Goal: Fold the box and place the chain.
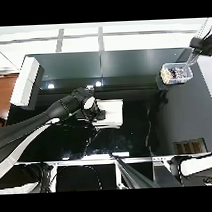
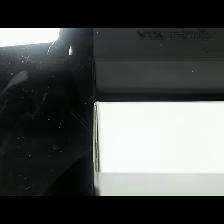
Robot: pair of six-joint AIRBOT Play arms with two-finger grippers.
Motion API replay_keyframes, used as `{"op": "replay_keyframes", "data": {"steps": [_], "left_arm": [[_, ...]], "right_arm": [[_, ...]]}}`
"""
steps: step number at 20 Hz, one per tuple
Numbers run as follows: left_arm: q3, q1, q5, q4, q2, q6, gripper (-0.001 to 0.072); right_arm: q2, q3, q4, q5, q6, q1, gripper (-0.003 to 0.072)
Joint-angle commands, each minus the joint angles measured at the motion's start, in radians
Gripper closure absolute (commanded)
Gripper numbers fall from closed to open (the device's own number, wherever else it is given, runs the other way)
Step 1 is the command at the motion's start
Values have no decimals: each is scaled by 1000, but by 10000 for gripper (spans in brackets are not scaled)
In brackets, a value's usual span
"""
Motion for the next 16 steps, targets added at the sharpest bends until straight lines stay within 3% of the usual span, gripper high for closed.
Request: {"op": "replay_keyframes", "data": {"steps": [1, 4, 9, 16], "left_arm": [[1, 0, 0, 0, 0, 0, 683], [1, 0, 0, 0, 0, 0, 683], [1, 0, 1, 0, 0, 0, 683], [1, 0, 0, 0, 0, 0, 683]], "right_arm": [[195, -7, 183, 31, -115, -7, 674], [341, -40, 336, 61, -146, -3, 674], [525, -48, 417, 85, -149, 72, 675], [589, -82, 469, 344, -222, 332, 673]]}}
